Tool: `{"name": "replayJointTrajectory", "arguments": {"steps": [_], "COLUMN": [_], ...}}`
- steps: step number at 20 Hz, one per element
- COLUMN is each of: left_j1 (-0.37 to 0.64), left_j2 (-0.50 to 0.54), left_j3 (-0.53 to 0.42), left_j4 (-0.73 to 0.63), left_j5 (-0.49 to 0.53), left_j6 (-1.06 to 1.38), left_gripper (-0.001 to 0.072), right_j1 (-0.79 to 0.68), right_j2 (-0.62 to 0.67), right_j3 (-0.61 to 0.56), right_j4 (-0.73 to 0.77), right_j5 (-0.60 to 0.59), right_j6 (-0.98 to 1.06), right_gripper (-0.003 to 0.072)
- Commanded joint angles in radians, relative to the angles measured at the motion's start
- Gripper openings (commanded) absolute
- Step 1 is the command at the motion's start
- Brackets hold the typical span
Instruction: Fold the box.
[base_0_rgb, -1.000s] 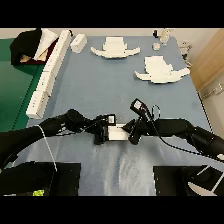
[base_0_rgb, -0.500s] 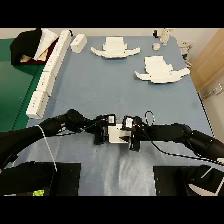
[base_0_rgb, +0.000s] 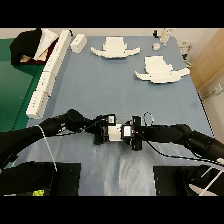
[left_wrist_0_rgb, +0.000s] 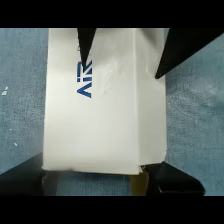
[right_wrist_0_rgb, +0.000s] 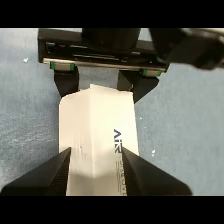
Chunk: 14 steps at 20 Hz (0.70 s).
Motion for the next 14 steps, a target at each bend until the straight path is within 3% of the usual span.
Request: {"name": "replayJointTrajectory", "arguments": {"steps": [1, 14], "left_j1": [0.0, 0.0], "left_j2": [0.0, 0.0], "left_j3": [0.0, 0.0], "left_j4": [0.0, 0.0], "left_j5": [0.0, 0.0], "left_j6": [0.001, 0.001], "left_gripper": [0.051, 0.051], "right_j1": [0.0, 0.0], "right_j2": [-0.005, 0.048], "right_j3": [0.0, 0.01], "right_j4": [-0.032, -0.032], "right_j5": [0.033, 0.031], "right_j6": [-0.008, -0.008], "right_gripper": [0.0487, 0.0479]}}
